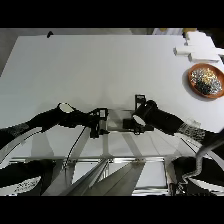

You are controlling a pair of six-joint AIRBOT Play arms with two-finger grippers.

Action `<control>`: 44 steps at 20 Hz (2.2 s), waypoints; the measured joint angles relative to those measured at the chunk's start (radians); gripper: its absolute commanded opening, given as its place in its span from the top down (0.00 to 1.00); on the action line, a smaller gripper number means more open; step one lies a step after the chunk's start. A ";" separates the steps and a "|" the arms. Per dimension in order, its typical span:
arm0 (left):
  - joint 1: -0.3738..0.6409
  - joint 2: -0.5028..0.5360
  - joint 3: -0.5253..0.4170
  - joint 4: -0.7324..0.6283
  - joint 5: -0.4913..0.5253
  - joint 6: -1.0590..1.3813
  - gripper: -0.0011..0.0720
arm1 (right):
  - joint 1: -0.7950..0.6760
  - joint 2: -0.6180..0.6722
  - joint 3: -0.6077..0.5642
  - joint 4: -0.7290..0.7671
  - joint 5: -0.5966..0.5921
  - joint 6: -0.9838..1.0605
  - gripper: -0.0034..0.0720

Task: Fold the box and place the chain.

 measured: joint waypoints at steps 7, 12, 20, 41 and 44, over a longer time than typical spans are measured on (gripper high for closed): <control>0.000 0.000 0.000 -0.003 -0.002 -0.006 0.64 | -0.001 0.032 -0.002 -0.030 0.015 -0.074 0.51; 0.000 0.000 0.000 -0.002 -0.002 -0.005 0.64 | -0.001 0.164 -0.002 -0.049 0.041 -0.175 0.50; 0.000 0.000 0.000 -0.001 -0.001 -0.003 0.64 | -0.290 0.434 0.127 -0.066 0.245 -0.602 0.55; 0.000 0.000 0.000 -0.001 -0.004 -0.003 0.64 | -1.279 -0.198 0.540 0.029 -0.080 -1.100 0.64; 0.000 0.000 0.000 -0.001 -0.004 -0.003 0.64 | -1.297 -0.253 0.554 0.029 -0.079 -1.100 0.64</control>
